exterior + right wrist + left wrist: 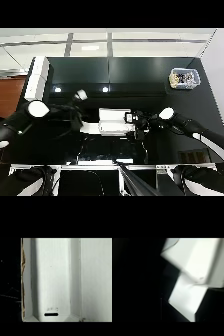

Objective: Fold the box and place the chain.

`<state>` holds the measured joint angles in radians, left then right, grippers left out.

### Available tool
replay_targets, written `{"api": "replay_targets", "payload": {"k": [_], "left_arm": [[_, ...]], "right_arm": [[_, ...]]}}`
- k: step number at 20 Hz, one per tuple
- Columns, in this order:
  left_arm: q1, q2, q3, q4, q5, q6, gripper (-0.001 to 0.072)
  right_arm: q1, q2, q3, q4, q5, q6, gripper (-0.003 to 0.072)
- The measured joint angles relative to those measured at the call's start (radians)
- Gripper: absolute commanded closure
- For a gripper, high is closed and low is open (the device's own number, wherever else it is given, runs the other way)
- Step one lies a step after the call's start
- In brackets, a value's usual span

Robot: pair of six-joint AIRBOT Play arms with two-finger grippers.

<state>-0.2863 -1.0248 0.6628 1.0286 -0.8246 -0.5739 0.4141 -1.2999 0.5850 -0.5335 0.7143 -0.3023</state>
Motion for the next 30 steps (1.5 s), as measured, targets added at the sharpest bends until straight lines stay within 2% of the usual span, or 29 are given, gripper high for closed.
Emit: {"api": "replay_targets", "payload": {"k": [2,4,7,9,13,17,18,19,20,21,22,30], "left_arm": [[0.110,0.005,-0.008,0.035,-0.068,-0.220,0.0683],[0.229,-0.021,-0.031,0.001,-0.134,-0.397,0.0683],[0.364,-0.116,-0.071,-0.165,-0.238,-0.476,0.0686],[0.396,-0.200,-0.084,-0.264,-0.278,-0.472,0.0687],[0.346,-0.325,-0.092,-0.369,-0.283,-0.457,0.0685],[0.245,-0.367,-0.086,-0.430,-0.267,-0.422,0.0680],[0.230,-0.369,-0.080,-0.454,-0.277,-0.391,0.0648],[0.220,-0.371,-0.073,-0.480,-0.293,-0.358,0.0495],[0.213,-0.371,-0.062,-0.506,-0.301,-0.328,0.0304],[0.209,-0.371,-0.051,-0.521,-0.318,-0.309,0.0228],[0.205,-0.371,-0.037,-0.536,-0.325,-0.292,0.0201],[0.111,-0.370,0.051,-0.555,-0.426,-0.272,0.0229]], "right_arm": [[0.000,0.000,0.000,0.000,0.000,0.000,0.0611],[0.000,0.000,0.000,0.000,0.000,0.000,0.0611],[0.000,0.000,0.000,0.000,0.000,0.000,0.0610],[0.000,0.000,0.000,0.000,0.000,0.000,0.0611],[0.000,0.000,0.000,0.000,0.000,0.000,0.0610],[0.000,0.000,0.000,0.000,0.000,0.000,0.0611],[0.000,0.000,0.000,0.000,0.000,0.000,0.0610],[0.000,0.000,0.000,0.001,0.000,0.000,0.0611],[0.000,0.000,0.000,0.001,0.000,0.000,0.0611],[0.000,0.000,0.000,0.001,0.000,0.000,0.0611],[0.000,0.000,0.000,0.001,0.000,0.000,0.0611],[0.000,0.000,0.000,0.001,0.000,0.000,0.0610]]}}
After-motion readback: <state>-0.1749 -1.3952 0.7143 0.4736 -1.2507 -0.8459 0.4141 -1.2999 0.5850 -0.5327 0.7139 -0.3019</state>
